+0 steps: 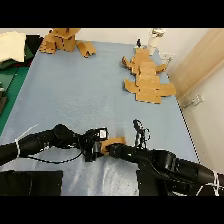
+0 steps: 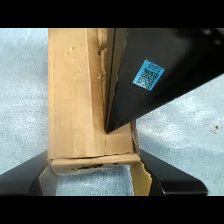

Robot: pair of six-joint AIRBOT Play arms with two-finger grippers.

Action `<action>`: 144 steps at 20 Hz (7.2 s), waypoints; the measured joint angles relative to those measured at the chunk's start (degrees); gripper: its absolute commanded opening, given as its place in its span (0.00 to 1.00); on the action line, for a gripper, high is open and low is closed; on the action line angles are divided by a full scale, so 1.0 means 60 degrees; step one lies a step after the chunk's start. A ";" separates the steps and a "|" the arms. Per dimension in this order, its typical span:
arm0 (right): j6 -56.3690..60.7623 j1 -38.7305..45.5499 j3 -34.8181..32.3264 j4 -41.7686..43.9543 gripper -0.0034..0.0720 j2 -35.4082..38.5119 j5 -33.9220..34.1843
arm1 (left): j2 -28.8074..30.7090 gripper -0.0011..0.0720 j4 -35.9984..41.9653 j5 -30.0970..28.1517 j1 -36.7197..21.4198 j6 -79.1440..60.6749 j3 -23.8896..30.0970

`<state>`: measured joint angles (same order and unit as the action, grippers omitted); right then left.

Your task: Fold the box.

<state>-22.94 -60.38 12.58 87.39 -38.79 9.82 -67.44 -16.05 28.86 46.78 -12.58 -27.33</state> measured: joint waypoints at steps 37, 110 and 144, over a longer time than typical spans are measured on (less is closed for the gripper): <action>0.1133 0.0178 0.0841 -0.3151 0.05 0.2670 0.9639 | 0.0004 0.84 0.0036 -0.0087 0.0000 0.0047 -0.0011; 0.1643 0.0313 0.1858 -0.3614 0.05 0.0525 0.9679 | -0.4830 0.84 -0.6991 0.0554 -0.8076 0.9697 -0.6761; 0.0310 0.2222 0.2550 -0.3024 0.05 -0.0907 0.8542 | -0.6076 0.84 -0.8229 0.0047 -0.8768 1.1646 -1.0469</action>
<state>-21.08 -47.05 27.88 69.25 -44.23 61.08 -103.90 -65.43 29.15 -5.82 57.30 -90.15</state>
